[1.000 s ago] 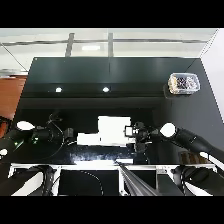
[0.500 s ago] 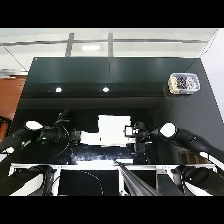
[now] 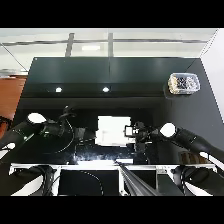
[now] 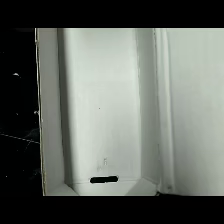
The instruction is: Fold the box and place the chain.
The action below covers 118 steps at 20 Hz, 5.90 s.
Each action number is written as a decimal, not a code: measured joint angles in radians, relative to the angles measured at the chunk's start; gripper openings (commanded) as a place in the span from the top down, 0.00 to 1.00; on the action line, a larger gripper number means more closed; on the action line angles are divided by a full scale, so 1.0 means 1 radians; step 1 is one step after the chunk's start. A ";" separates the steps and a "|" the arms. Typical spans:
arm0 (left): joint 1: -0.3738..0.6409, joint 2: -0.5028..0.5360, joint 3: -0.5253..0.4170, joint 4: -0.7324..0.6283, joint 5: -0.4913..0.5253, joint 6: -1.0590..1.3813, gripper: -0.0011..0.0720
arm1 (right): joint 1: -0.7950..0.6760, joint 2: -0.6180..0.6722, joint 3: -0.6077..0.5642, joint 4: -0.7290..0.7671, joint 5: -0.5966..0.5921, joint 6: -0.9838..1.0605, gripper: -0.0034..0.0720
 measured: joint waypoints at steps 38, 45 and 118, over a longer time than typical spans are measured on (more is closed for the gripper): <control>-0.706 -0.159 0.415 0.949 0.108 -1.388 0.62 | 0.000 0.000 0.000 0.000 0.000 -0.001 0.69; -0.730 -0.237 0.489 0.981 0.056 -1.429 0.62 | 0.000 0.000 0.000 0.000 0.000 -0.001 0.69; -0.703 -0.291 0.509 1.022 0.043 -1.464 0.95 | -0.062 0.150 0.000 -0.007 0.106 0.107 0.72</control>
